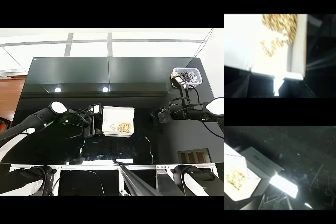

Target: Fold the box and place the chain.

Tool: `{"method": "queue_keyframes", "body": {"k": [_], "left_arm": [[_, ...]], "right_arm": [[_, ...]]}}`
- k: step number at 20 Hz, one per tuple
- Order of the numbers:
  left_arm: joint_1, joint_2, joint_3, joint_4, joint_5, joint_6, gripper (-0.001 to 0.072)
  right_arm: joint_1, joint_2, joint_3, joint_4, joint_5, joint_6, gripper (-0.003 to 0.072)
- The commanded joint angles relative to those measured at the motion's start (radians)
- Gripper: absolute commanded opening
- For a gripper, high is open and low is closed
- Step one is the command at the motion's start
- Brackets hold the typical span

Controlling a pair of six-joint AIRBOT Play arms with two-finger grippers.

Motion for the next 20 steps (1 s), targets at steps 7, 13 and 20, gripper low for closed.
{"method": "queue_keyframes", "body": {"k": [7, 13, 20], "left_arm": [[-0.072, -0.036, 0.018, 0.045, 0.021, 0.037, 0.0636], [-0.082, -0.036, 0.019, 0.048, 0.036, 0.012, 0.0398], [-0.082, -0.036, 0.019, 0.048, 0.068, -0.015, 0.0398]], "right_arm": [[0.0, 0.0, -0.001, 0.0, -0.002, 0.0, 0.0334], [0.024, -0.003, -0.002, 0.002, -0.111, 0.101, 0.0701], [0.216, -0.266, 0.113, 0.177, -0.357, 0.244, 0.0698]]}}
